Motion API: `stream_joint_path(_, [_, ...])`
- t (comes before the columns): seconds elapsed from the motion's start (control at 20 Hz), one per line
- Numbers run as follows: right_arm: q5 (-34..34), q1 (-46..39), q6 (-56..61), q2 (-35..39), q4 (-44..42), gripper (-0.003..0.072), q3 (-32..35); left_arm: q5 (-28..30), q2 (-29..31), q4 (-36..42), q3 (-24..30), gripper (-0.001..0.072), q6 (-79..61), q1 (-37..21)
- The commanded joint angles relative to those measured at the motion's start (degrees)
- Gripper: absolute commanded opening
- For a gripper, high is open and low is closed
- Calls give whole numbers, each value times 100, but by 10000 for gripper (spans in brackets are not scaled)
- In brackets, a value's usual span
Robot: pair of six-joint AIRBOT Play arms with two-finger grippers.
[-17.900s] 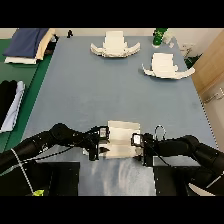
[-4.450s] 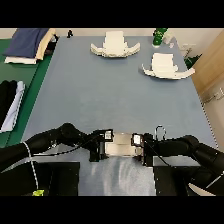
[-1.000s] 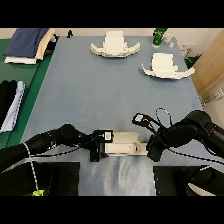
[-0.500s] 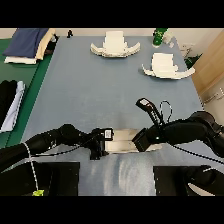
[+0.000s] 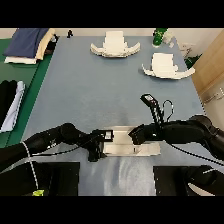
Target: Fold the box.
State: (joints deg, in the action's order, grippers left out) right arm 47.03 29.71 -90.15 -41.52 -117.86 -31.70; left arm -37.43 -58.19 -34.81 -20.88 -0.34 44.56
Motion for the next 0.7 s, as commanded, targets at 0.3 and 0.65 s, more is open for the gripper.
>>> stream_joint_path(0.3, [-826, 2, 37, -157, 107, 6, 365, -44, 61, -396, -28, 465, 404, 0])
stream_joint_path(0.65, [-1464, 4, 35, -728, 103, 6, 428, 105, -136, -328, 28, 465, 404, 11])
